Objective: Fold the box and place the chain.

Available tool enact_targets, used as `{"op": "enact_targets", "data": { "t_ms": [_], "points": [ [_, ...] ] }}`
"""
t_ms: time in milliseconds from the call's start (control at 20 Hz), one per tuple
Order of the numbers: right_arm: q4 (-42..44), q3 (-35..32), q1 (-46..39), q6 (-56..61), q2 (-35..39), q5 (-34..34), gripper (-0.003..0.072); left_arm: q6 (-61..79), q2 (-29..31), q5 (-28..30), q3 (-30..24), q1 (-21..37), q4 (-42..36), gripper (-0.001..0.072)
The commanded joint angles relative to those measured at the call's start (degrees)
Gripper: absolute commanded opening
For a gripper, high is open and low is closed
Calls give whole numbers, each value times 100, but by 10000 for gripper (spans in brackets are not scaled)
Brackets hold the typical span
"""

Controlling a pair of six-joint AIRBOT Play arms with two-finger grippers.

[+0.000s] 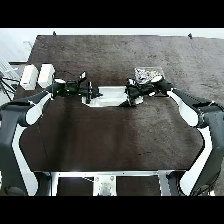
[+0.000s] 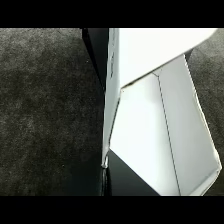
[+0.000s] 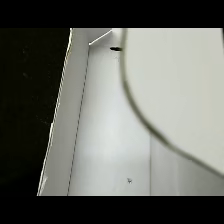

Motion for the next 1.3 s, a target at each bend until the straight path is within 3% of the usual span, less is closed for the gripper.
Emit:
{"op": "enact_targets", "data": {
  "t_ms": [0, 150, 250, 300, 550, 600, 800, 850, 1250],
  "points": [
    [0, 57, 2, 39, -46, -2, 630, 0, 2, 0, 0, 2, 0, 22],
    [7, 59, 2, 59, -50, 26, 616, 0, 2, 0, 0, 2, 0, 22],
    [2, 59, 2, 55, -50, 42, 445, 0, 2, 0, 0, 2, 0, 22],
    [2, 57, 2, 57, -50, 42, 421, 0, 2, 0, 0, 2, 0, 22],
    [2, 57, 2, 59, -50, 42, 451, 0, 2, 0, 0, 2, 0, 22],
    [2, 57, 2, 61, -50, 37, 533, 0, 2, 0, 0, 2, 0, 22],
    [-4, 57, 2, 96, -50, 35, 558, 0, 2, 0, 0, 2, 0, 22],
    [-2, 59, 0, 94, -50, 35, 612, 0, 2, 2, 0, 2, 0, 22],
    [-55, 59, -66, 81, -50, 35, 620, 0, 2, 0, 0, 2, 0, 22]
  ]
}}
